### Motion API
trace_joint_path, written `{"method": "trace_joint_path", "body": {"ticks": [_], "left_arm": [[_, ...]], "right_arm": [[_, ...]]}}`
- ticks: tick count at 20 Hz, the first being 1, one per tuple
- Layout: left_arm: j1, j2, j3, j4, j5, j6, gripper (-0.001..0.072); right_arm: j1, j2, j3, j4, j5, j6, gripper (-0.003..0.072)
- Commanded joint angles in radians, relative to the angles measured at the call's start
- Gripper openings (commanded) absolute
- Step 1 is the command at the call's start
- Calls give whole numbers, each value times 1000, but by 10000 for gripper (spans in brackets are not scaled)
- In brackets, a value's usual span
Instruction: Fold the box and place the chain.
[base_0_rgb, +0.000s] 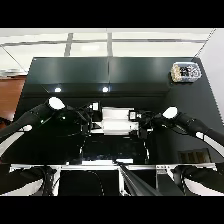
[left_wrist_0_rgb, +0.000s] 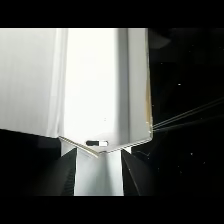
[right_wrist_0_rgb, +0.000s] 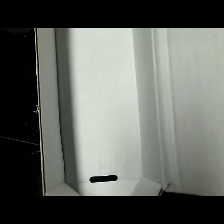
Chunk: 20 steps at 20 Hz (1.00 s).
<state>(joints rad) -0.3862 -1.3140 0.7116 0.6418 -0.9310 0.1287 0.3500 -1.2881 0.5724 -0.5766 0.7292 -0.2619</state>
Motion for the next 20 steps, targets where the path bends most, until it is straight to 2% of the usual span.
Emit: {"method": "trace_joint_path", "body": {"ticks": [1, 2, 3, 9, 17, 18, 19, 20], "left_arm": [[-1, -1, 0, -30, 11, -2, 326], [-5, -2, 0, -43, 21, -2, 241], [-14, -2, 0, -55, 50, -2, 214], [-100, -2, 0, -50, 108, -2, 216], [-122, -37, 0, -56, 134, -3, 215], [-126, -37, 0, -57, 134, -5, 201], [-126, -37, 0, -57, 133, -5, 151], [-124, -37, 0, -56, 133, -6, 163]], "right_arm": [[1, -1, 0, 0, 0, 0, 128], [1, -1, 0, 0, 0, 0, 127], [1, -1, 0, 0, 0, 0, 128], [1, -1, 0, 0, 0, 0, 127], [1, -1, 0, 0, 0, 0, 128], [1, -1, 0, 0, 0, 0, 128], [1, -1, 0, 0, 0, 0, 128], [1, -1, 0, 0, 0, 0, 128]]}}
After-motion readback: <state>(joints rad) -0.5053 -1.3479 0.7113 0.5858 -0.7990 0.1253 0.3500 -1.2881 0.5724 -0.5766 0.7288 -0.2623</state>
